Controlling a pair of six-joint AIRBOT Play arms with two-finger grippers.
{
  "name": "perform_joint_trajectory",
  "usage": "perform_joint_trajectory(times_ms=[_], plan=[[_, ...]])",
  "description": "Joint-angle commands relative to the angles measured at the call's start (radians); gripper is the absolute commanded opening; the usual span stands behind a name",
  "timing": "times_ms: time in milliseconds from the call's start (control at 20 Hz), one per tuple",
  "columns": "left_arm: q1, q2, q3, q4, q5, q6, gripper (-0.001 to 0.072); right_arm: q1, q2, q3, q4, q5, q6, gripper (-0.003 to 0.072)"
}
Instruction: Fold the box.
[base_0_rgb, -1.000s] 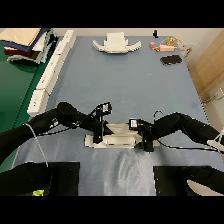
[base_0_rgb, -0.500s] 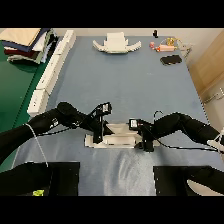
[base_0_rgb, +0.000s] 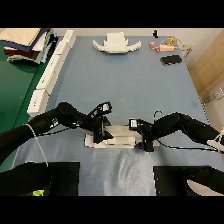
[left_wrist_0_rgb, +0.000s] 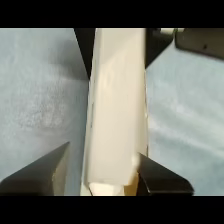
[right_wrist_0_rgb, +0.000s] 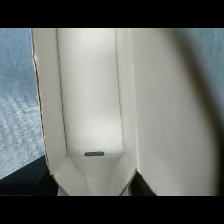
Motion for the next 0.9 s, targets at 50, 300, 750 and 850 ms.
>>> perform_joint_trajectory(times_ms=[50, 300, 750, 850], plan=[[0.002, 0.002, 0.0, -0.003, -0.005, -0.087, 0.0484, 0.001, 0.0, -0.001, 0.0, 0.0, 0.0, 0.051], [0.037, 0.083, 0.0, 0.164, -0.089, -0.343, 0.0486, 0.001, 0.0, -0.001, 0.0, 0.0, 0.0, 0.051], [0.089, 0.306, 0.0, 0.269, -0.332, -0.967, 0.0011, 0.001, 0.0, -0.001, -0.001, 0.0, 0.0, 0.0511], [0.015, 0.301, 0.0, 0.148, -0.217, -1.012, 0.0011, 0.001, 0.0, -0.001, -0.003, 0.0, 0.0, 0.051]])
